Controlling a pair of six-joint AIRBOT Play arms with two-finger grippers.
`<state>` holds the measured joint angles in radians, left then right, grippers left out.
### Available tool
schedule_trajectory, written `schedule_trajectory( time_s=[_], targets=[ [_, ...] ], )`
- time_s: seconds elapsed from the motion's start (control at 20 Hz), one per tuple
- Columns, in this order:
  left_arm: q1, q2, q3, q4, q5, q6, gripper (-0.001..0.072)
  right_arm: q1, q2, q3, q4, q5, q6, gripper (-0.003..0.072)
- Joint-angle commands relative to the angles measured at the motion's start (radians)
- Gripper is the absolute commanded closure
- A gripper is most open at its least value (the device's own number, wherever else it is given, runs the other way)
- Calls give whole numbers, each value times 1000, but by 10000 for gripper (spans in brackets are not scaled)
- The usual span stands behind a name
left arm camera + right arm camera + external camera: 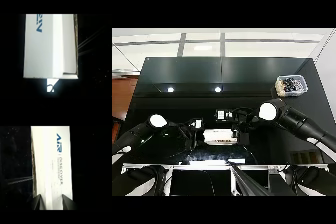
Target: Fold the box and place the chain.
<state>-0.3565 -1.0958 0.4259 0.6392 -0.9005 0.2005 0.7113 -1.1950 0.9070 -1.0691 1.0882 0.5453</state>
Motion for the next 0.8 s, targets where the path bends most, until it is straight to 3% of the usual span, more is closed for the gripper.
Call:
schedule_trajectory(
  time_s=[0.0, 0.2, 0.25, 0.45, 0.5, 0.55, 0.6, 0.75],
  targets=[
    [-1, 0, 0, 0, -1, 1, 147, 6, 0, 1, 2, 1, 0, 376],
    [-1, 0, 0, 0, -1, 1, 147, 48, 0, 1, -13, -1, 30, 387],
    [-1, 0, 0, 0, -1, 1, 147, 56, 0, 0, -21, -2, 48, 443],
    [-1, 0, 0, 0, -1, 1, 147, 60, 0, 1, -40, -18, 76, 444],
    [-1, 0, 0, 0, -1, 1, 147, 60, 0, 1, -39, -35, 76, 412],
    [-1, 0, 0, 0, -1, 1, 147, 60, 2, 1, -38, -51, 77, 194],
    [-1, 0, 0, 0, -1, 1, 147, 60, 3, 5, -40, -63, 80, 52],
    [-1, 0, 0, 0, -1, 1, 147, 60, 3, 10, -63, -63, 80, 54]
  ],
)
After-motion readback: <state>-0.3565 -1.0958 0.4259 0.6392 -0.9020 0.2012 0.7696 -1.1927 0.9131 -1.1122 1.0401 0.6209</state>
